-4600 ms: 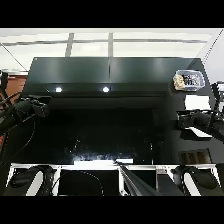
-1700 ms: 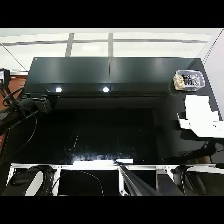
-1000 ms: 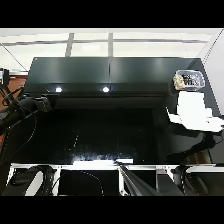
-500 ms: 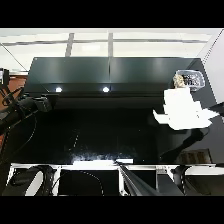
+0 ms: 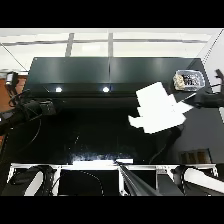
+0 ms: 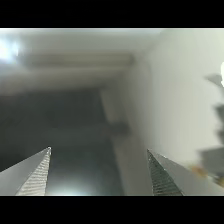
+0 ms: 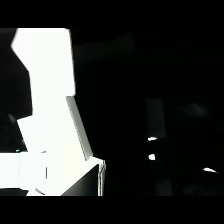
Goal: Fold the box and place the chain.
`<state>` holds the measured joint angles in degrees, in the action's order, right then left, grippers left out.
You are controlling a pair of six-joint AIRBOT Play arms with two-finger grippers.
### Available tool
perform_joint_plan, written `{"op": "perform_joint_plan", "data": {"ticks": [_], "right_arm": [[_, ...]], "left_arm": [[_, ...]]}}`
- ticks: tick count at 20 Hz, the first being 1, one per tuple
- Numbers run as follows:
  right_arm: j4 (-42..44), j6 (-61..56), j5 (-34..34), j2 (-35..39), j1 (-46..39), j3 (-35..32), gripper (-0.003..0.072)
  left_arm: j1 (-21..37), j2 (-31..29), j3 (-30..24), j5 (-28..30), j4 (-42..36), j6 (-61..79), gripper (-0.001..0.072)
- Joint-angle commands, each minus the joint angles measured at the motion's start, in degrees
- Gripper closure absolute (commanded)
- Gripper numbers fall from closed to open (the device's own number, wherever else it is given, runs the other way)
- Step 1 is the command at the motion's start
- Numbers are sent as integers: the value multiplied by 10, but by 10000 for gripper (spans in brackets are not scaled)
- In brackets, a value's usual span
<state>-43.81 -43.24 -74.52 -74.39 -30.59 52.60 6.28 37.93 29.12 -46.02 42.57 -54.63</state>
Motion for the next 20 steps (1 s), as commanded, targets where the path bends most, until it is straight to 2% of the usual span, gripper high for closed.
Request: {"op": "perform_joint_plan", "data": {"ticks": [1, 3, 4, 5, 7, 9, 11, 15, 20], "right_arm": [[73, 15, 76, 85, 110, -99, 643], [123, 26, 141, 138, 181, -177, 643], [148, 31, 178, 163, 217, -213, 643], [173, 32, 217, 186, 258, -247, 643], [202, 32, 276, 216, 334, -289, 643], [212, 31, 305, 217, 396, -304, 643], [213, 22, 334, 217, 442, -306, 643], [213, 5, 348, 217, 465, -306, 643], [213, 4, 349, 217, 465, -306, 643]], "left_arm": [[-37, 39, 0, -39, -4, -27, 0], [-82, 74, 0, -19, -23, -44, 0], [-98, 96, 0, -6, -26, -100, -1], [-109, 125, 1, 5, -27, -144, -1], [-113, 183, 1, 3, -70, -134, -1], [-116, 243, 1, -44, -157, -48, -1], [-129, 300, 1, -93, -209, 23, -1], [-162, 378, 1, -108, -275, 92, -1], [-192, 441, 1, -152, -289, 150, -1]]}}
